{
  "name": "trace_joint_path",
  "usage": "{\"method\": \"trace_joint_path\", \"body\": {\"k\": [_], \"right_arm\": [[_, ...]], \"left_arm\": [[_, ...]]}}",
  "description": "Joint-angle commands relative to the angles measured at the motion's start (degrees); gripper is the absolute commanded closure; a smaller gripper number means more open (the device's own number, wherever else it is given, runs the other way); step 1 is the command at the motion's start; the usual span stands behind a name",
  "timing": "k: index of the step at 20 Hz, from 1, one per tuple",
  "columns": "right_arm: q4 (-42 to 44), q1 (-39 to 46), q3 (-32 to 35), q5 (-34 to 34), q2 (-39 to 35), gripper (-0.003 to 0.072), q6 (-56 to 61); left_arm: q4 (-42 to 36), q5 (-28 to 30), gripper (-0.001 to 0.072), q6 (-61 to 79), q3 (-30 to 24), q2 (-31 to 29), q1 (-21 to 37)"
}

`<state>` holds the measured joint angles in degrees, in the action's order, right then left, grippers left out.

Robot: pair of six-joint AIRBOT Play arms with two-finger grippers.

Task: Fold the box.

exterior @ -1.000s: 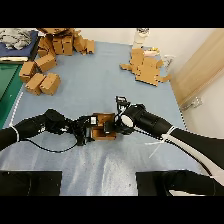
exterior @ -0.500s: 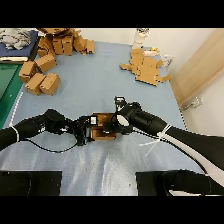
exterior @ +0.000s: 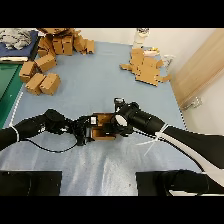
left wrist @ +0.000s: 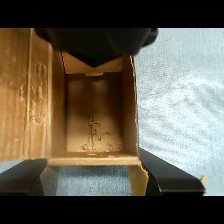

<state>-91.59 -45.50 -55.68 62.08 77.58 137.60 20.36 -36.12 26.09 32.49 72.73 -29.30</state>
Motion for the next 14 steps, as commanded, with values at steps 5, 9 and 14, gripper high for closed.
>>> {"method": "trace_joint_path", "body": {"k": [5,9,14], "right_arm": [[-2.4,-1.8,-2.8,4.2,2.4,0.0157,3.0],[-3.2,-1.8,-2.8,5.4,2.4,0.025,3.0],[-3.8,-1.8,-2.8,3.1,2.4,0.0346,3.0]], "left_arm": [[0.0,0.0,0.0232,0.0,0.1,0.0,0.0],[0.0,0.0,0.0232,0.0,0.1,0.0,0.0],[0.0,0.0,0.0232,0.0,0.1,0.0,0.0]]}}
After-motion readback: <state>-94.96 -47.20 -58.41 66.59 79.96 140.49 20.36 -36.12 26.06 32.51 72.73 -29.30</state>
